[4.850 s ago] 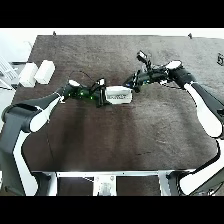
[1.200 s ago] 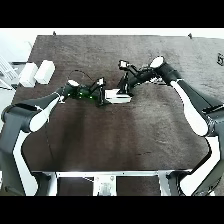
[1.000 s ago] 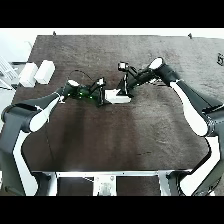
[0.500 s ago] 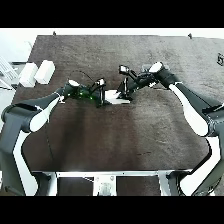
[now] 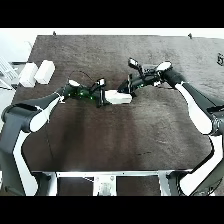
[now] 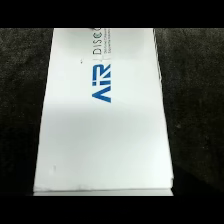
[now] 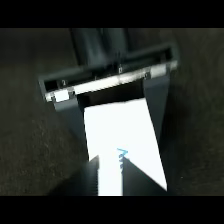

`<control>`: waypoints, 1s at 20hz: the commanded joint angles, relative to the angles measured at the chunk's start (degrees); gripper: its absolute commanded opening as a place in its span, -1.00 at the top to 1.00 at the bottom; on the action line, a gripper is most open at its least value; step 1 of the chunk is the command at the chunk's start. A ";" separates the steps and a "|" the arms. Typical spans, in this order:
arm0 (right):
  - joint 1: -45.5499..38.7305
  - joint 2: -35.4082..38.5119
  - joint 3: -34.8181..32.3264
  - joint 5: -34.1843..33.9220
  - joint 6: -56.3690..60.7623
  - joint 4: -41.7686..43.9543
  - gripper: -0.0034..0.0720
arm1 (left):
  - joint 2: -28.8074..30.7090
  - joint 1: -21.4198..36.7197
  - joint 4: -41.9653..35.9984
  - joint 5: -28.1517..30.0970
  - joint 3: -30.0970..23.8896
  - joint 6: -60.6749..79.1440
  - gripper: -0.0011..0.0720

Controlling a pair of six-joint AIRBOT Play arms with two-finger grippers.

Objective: Fold the box and place the chain.

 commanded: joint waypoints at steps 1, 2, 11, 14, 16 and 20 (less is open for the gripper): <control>-1.20 -0.04 -1.14 0.94 0.35 1.09 0.88 | 0.04 0.07 0.00 0.11 0.04 -0.04 -0.32; -1.18 -0.31 -1.75 0.61 0.48 0.04 0.88 | 0.04 0.07 0.00 0.11 0.04 -0.04 -0.32; 1.03 -3.82 -2.29 0.24 6.54 -9.05 0.89 | 0.04 0.07 0.00 0.11 0.04 -0.04 -0.32; 1.01 -3.52 -1.95 0.39 6.40 -7.67 0.89 | 0.04 0.07 0.00 0.11 0.04 -0.04 -0.32; 0.39 -1.86 -1.36 3.72 2.89 0.42 0.89 | 0.04 0.07 0.00 0.11 0.04 -0.04 -0.32; -1.25 4.74 -1.38 4.90 1.62 11.58 0.89 | 0.04 0.07 0.00 0.11 0.04 -0.04 -0.32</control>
